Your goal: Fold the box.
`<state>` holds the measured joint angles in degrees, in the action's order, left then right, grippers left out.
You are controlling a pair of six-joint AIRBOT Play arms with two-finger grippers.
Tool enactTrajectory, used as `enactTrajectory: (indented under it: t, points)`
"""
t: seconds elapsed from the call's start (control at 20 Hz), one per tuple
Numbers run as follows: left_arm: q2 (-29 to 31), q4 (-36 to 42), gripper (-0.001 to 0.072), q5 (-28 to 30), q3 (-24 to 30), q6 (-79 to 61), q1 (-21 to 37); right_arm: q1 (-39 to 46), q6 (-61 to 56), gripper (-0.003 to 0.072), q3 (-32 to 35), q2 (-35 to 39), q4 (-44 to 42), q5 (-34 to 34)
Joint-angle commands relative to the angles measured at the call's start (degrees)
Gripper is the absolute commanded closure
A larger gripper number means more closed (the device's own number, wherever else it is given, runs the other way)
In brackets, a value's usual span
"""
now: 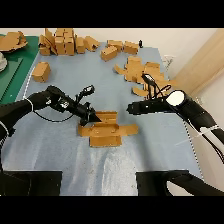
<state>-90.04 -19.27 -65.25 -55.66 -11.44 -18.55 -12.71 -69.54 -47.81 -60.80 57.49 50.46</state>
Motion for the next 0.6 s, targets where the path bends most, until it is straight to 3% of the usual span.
enactTrajectory:
  t: [0.0,0.2,0.55]
  points:
    - [0.0,-0.2,0.0699,0.1,-0.1,-1.2,0.1,-3.5,-4.5,0.0686,0.2,1.2,8.9,-0.8]
    - [-0.2,-0.9,0.0699,0.1,-0.1,-1.2,0.1,-5.6,-14.1,0.0686,4.5,6.4,18.5,-1.9]
    - [-0.9,-0.9,0.0698,0.4,-0.1,-1.0,0.0,-11.5,-14.9,0.0686,14.1,18.8,16.9,-1.9]
